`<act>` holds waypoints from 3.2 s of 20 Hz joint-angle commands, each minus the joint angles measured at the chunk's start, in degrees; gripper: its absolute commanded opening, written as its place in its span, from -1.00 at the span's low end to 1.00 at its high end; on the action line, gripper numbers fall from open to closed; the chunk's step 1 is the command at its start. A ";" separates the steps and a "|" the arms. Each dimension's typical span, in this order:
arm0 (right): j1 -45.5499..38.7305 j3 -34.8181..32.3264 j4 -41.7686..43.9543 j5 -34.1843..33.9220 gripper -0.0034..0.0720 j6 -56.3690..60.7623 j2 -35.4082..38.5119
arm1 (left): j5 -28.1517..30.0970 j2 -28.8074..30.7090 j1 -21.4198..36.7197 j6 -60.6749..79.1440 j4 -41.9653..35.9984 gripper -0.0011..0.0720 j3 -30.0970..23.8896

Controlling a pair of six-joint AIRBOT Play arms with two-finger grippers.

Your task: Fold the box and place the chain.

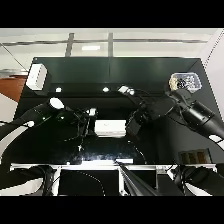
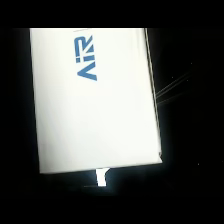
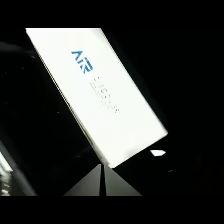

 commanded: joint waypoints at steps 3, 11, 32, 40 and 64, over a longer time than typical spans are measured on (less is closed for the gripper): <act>-2.36 -11.28 28.17 15.85 -0.84 6.78 -2.73 | 0.13 -0.04 -0.04 -0.07 -0.02 0.29 0.00; -1.25 -11.30 30.10 17.92 -0.84 8.07 -10.71 | 0.59 -0.04 -0.04 -0.55 -0.04 0.29 0.00; -24.13 -4.44 22.71 5.27 -0.84 6.99 7.89 | -8.41 9.68 5.95 -14.69 5.68 0.99 3.37; -24.11 -4.44 21.20 5.31 -0.84 6.99 7.89 | 3.85 9.22 -8.09 -15.52 -2.64 0.99 4.39; -24.11 -4.44 19.91 5.29 -0.84 7.02 7.89 | 9.27 5.66 -14.51 -20.61 -1.01 0.98 5.53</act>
